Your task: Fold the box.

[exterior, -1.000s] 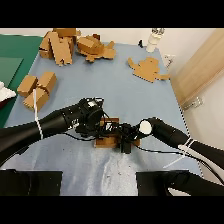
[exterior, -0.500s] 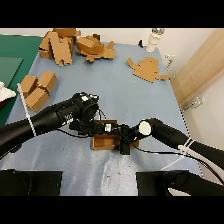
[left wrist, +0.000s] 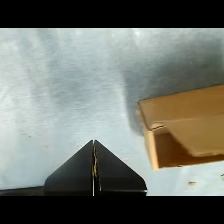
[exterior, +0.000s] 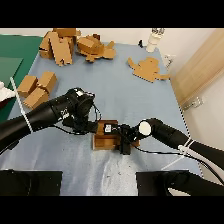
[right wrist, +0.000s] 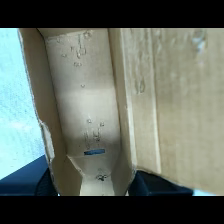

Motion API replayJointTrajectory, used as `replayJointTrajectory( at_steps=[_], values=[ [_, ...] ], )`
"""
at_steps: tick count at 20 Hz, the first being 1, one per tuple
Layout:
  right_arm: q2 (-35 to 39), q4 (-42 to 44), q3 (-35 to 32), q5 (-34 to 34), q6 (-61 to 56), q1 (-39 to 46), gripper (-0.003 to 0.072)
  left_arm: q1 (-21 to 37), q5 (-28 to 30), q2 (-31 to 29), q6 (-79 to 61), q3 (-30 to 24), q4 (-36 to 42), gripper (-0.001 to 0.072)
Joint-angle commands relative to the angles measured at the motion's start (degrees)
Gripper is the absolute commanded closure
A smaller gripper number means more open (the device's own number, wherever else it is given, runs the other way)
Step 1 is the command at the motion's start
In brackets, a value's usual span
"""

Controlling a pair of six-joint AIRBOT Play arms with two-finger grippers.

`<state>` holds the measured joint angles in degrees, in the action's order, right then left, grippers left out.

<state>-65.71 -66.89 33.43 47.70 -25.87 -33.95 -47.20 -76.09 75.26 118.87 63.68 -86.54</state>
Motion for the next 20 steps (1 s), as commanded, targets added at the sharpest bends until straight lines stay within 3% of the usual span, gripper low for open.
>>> replayJointTrajectory(
  at_steps=[1, 4, 7, 9, 11, 13, 15, 17, 20],
  values=[
    [0.0, 0.2, 0.1, -0.2, 0.0, 0.0, 0.0244, 2.8, 0.4, 0.0, -6.8, -0.2, -0.9, 0.0694],
    [0.0, 0.2, 0.1, -0.1, 0.0, 0.0, 0.0244, 7.7, 7.3, -2.5, -25.0, -3.3, 2.6, 0.0694],
    [0.0, 0.2, 0.1, -0.1, 0.0, 0.0, 0.0244, 17.4, 16.1, -6.6, -62.4, -9.5, 23.1, 0.0695],
    [0.0, 0.2, 0.1, -0.1, 0.0, 0.0, 0.0244, 26.9, 12.1, -6.1, -87.0, -11.6, 37.3, 0.0694],
    [0.0, 0.2, 0.1, -0.2, 0.0, 0.0, 0.0244, 35.2, 9.6, -3.2, -105.2, -12.0, 44.9, 0.0693],
    [0.0, 0.7, 0.1, -0.1, 0.0, 0.0, 0.0244, 40.8, 18.4, 0.4, -116.6, -11.9, 53.7, 0.0693],
    [0.0, 0.7, 0.1, -0.1, 0.0, 0.0, 0.0244, 42.5, 21.0, 4.2, -123.0, -11.5, 58.4, 0.0694],
    [0.0, 0.7, 0.1, -0.2, 0.0, 0.0, 0.0244, 42.5, 16.5, 5.9, -126.3, -11.7, 58.1, 0.0695],
    [0.0, 0.7, 0.1, -0.2, 0.0, 0.0, 0.0244, 40.6, 16.6, 3.6, -134.2, -15.8, 58.4, 0.0700]
  ],
)
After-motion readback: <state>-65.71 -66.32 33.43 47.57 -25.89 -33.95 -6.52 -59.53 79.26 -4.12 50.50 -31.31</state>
